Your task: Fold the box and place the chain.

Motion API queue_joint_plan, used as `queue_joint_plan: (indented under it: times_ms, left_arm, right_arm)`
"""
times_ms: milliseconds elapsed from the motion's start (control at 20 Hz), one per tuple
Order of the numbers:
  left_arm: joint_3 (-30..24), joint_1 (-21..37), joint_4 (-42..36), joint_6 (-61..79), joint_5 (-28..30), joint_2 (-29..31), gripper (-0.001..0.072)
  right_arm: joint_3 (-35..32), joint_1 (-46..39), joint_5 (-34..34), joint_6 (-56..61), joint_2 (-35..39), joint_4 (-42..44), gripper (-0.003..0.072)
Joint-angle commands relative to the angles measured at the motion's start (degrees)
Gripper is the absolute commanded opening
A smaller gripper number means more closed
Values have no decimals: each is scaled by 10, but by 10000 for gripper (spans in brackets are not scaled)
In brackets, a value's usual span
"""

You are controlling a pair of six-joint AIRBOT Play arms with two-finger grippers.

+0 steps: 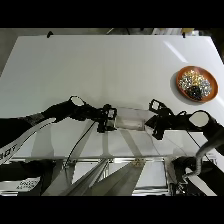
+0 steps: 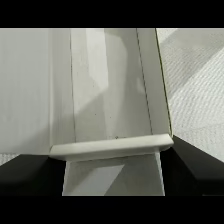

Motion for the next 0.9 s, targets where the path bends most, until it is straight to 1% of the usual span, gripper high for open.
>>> queue_joint_plan:
  times_ms: [0, 100, 350, 550, 700, 850]
  left_arm:
    - [0, 0, 0, 0, 1, 0, 169]
    - [0, 0, 0, 0, 1, 0, 169]
    - [0, 0, 0, 0, 1, 0, 169]
    - [0, 0, 0, 0, 1, 0, 169]
    - [0, 0, 0, 0, 1, 0, 169]
    - [0, 0, 0, 0, 1, 0, 169]
  right_arm:
    - [2, 0, -1, 188, 62, -68, 14]
    - [8, -9, 5, 280, 87, -122, 14]
    - [16, -129, 39, 479, 71, -131, 14]
    - [15, -147, 71, 535, -9, -131, 14]
    - [15, -147, 83, 535, -73, -114, 14]
    - [13, -144, 86, 528, -102, -74, 14]
